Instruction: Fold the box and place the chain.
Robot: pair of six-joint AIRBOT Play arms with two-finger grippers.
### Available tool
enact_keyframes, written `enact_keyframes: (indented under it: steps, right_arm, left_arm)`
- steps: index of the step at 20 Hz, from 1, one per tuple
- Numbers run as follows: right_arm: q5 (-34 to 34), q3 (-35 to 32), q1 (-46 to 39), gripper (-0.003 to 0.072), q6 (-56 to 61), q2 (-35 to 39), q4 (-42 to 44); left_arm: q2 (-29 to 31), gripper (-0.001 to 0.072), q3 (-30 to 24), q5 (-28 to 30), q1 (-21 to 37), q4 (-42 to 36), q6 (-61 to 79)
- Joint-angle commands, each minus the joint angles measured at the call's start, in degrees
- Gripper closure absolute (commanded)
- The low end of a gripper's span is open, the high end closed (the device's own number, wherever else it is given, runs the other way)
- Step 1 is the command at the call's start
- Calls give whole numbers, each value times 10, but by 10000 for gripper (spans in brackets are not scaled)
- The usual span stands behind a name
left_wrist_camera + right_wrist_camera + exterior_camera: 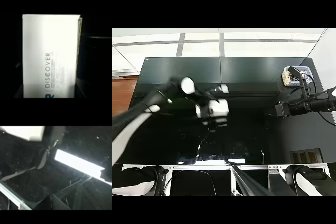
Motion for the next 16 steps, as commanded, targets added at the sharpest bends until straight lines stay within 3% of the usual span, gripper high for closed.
enact_keyframes:
  steps: [1,4,7,11,16]
  right_arm:
    - [-18,0,0,679,0,0,0]
    - [-33,0,0,679,0,0,1]
    - [-39,0,0,679,0,0,3]
    - [-54,0,0,679,0,0,3]
    - [-82,0,0,679,0,0,11]
  left_arm:
    - [1,364,46,2,123,70,-110]
    - [-3,363,73,72,243,70,-181]
    - [-26,354,123,113,328,70,-185]
    - [-129,354,257,75,402,70,-249]
    - [-287,354,418,9,454,68,-329]
